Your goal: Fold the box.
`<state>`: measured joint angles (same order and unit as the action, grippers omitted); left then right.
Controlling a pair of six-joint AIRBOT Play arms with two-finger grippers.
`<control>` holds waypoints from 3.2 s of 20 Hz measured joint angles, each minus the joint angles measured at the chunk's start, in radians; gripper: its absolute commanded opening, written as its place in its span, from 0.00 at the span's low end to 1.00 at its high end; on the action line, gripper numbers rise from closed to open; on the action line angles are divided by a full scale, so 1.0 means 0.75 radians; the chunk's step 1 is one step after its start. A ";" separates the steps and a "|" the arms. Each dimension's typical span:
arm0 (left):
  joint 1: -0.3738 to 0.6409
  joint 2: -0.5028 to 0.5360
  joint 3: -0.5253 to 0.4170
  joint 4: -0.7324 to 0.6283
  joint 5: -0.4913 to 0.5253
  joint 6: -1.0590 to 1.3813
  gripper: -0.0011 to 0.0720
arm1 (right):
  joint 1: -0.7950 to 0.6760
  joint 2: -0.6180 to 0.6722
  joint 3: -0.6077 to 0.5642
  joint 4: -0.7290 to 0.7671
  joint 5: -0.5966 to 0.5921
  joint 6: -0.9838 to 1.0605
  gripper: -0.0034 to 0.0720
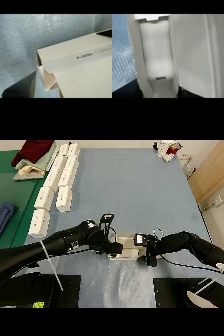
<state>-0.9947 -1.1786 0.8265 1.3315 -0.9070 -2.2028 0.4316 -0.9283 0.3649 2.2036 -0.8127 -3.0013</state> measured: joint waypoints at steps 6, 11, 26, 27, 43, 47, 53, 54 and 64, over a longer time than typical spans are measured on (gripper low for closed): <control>-0.062 -0.114 0.109 0.111 -0.070 -0.142 0.58 | 0.000 0.000 0.000 -0.001 0.000 0.001 0.66; -0.075 -0.202 0.191 0.183 -0.156 -0.241 0.58 | 0.000 0.000 0.000 0.000 0.000 0.001 0.66; -0.109 -0.270 0.217 0.223 -0.166 -0.368 0.03 | -0.001 0.001 0.000 -0.001 -0.001 0.003 0.66; -0.112 -0.271 0.218 0.223 -0.167 -0.369 0.03 | -0.001 0.001 0.000 -0.001 -0.001 0.003 0.66; -0.116 -0.275 0.217 0.227 -0.176 -0.374 0.03 | -0.001 0.001 0.000 -0.001 -0.001 0.002 0.66; -0.119 -0.275 0.219 0.213 -0.144 -0.369 0.86 | -0.001 0.001 0.000 -0.001 -0.001 0.001 0.66; -0.121 -0.225 0.218 0.213 -0.172 -0.356 0.86 | -0.001 0.000 0.000 -0.001 -0.001 0.001 0.66; -0.121 -0.195 0.218 0.213 -0.191 -0.343 0.86 | -0.001 0.000 0.000 -0.001 0.000 0.001 0.66; -0.121 0.247 0.218 0.209 -0.424 -0.099 0.03 | -0.001 0.001 0.000 -0.001 0.000 0.001 0.66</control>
<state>-1.0851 -0.9936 0.9901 1.4879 -1.2251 -2.2768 0.4313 -0.9279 0.3649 2.2032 -0.8127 -3.0009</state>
